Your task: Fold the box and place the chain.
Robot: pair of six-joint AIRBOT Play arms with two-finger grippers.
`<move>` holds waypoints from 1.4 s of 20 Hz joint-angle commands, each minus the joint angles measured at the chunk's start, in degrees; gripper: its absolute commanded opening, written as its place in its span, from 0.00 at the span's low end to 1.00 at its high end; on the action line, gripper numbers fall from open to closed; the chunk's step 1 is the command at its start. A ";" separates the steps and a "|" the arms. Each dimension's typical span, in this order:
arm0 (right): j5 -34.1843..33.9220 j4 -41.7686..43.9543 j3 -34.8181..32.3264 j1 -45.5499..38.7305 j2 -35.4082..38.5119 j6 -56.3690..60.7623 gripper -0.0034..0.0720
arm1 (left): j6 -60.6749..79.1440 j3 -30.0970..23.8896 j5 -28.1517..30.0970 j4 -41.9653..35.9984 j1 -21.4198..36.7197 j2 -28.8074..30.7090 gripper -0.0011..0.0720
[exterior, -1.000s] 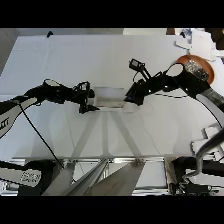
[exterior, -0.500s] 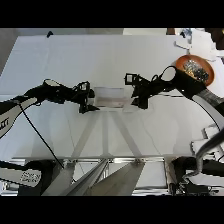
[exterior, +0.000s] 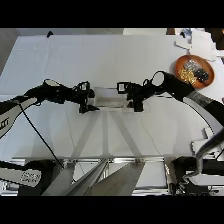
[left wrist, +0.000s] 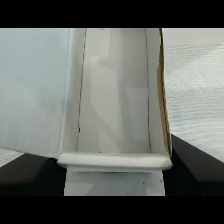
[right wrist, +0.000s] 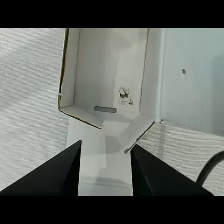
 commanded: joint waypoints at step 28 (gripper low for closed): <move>-3.30 7.23 -0.02 2.25 -0.22 4.83 0.51 | 0.00 0.04 0.00 0.00 0.00 0.02 0.55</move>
